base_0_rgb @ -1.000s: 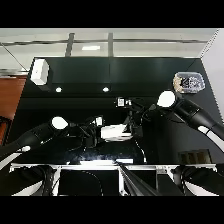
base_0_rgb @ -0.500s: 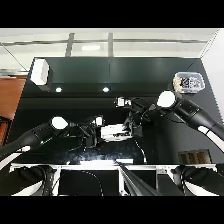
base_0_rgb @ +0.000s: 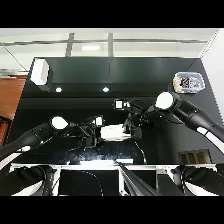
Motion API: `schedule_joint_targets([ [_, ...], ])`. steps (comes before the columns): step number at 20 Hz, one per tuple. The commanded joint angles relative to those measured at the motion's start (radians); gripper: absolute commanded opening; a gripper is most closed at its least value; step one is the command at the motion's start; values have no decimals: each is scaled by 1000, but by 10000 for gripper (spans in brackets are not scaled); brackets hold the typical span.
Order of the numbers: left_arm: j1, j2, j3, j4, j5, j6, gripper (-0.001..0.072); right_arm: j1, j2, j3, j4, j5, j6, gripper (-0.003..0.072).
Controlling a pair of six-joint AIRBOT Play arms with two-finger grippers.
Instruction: Fold the box and place the chain.
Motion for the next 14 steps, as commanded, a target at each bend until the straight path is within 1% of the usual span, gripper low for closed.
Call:
schedule_joint_targets([
  [1,0,-1,0,0,0,-1,420,2,-1,0,-2,-3,28,286],
  [7,0,-1,0,0,0,-1,420,2,-1,0,-2,-17,28,282],
  [8,0,-1,0,0,0,-1,420,2,-1,0,-2,-17,28,244],
  [14,0,-1,0,0,0,-1,420,2,-1,-10,-2,-16,28,244],
])
